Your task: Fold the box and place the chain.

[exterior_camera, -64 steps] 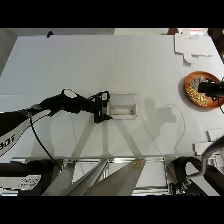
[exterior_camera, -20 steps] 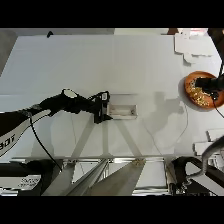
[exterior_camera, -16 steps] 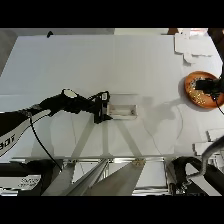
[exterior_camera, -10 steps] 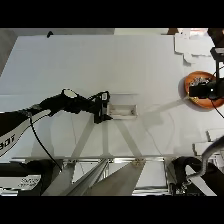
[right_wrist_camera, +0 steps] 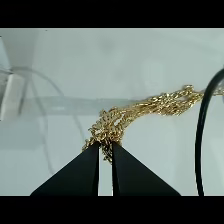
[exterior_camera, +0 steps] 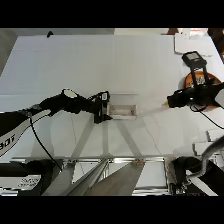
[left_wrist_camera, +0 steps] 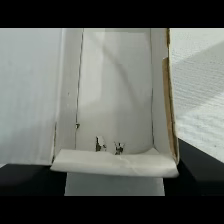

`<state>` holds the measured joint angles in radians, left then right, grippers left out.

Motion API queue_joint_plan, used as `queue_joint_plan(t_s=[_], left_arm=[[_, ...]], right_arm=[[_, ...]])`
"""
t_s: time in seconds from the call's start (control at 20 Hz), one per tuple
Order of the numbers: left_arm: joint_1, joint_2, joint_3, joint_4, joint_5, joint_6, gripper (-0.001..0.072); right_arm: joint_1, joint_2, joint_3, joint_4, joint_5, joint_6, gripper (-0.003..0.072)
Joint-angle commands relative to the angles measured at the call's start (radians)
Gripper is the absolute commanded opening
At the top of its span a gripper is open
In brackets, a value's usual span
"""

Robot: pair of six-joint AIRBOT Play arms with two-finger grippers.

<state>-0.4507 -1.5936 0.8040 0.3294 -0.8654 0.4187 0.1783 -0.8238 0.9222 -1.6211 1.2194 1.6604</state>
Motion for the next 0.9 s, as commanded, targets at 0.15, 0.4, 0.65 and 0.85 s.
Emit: queue_joint_plan(t_s=[0.15, 0.4, 0.65, 0.85], left_arm=[[0.0, 0.0, 0.0, 0.0, 0.0, 0.0, 0.0276], [0.0, 0.0, 0.0, 0.0, 0.0, 0.0, 0.0276], [0.0, 0.0, 0.0, 0.0, 0.001, 0.0, 0.0276], [0.0, 0.0, 0.0, 0.0, 0.0, 0.0, 0.0276]], right_arm=[[0.203, -0.01, 0.0, 0.014, -0.103, 0.127, 0.0001], [0.293, -0.079, 0.0, 0.062, -0.208, 0.15, 0.0001], [0.343, -0.201, 0.0, 0.2, -0.396, 0.15, 0.0001], [0.387, -0.309, 0.0, 0.272, -0.536, 0.146, 0.0001]])
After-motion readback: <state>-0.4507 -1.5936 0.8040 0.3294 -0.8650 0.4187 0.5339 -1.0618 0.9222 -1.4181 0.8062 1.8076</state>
